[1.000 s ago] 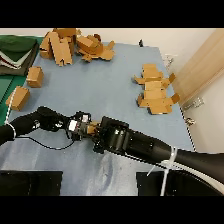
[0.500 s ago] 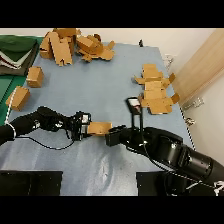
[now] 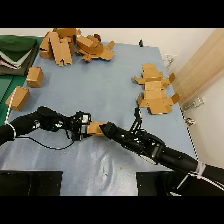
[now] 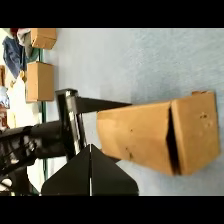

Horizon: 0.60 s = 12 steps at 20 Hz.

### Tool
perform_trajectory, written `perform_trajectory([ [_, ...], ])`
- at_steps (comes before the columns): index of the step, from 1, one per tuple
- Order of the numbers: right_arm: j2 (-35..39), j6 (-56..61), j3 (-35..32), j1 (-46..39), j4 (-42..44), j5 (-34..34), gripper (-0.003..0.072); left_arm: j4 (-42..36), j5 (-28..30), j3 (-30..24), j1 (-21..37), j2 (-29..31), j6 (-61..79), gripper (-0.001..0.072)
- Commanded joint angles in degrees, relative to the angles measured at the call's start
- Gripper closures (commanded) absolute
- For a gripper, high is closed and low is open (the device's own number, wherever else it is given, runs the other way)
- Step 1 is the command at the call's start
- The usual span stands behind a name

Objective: Fold the box.

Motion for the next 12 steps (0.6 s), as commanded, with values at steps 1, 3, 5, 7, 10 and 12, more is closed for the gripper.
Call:
perform_trajectory([
  [1, -6.95, 1.42, -0.48, -1.46, 0.79, -7.74, 0.068, 0.02, 0.04, 0.0, 0.02, -0.02, 0.02, 0.0328],
  [3, -8.31, 1.42, -0.48, -1.46, 0.33, -7.72, 0.068, 0.02, 0.04, 0.0, 0.02, -0.02, 0.02, 0.0328],
  [5, -8.31, 1.42, -0.48, -1.55, -0.04, -7.63, 0.068, 0.02, 0.07, 0.0, 0.02, -0.02, 0.02, 0.0328],
  [7, -8.31, 1.42, -0.48, -1.55, -0.31, -5.95, 0.068, 0.02, 0.07, 0.0, 0.02, -0.02, 0.02, 0.0328],
  [10, -8.33, 1.38, -0.48, -1.55, -1.18, -3.32, 0.068, 0.02, 0.07, 0.0, 0.02, -0.02, 0.02, 0.0328],
  [12, -8.35, 1.38, -0.48, -1.55, -1.64, -3.23, 0.068, 0.02, 0.07, 0.0, 0.02, -0.02, 0.02, 0.0328],
])
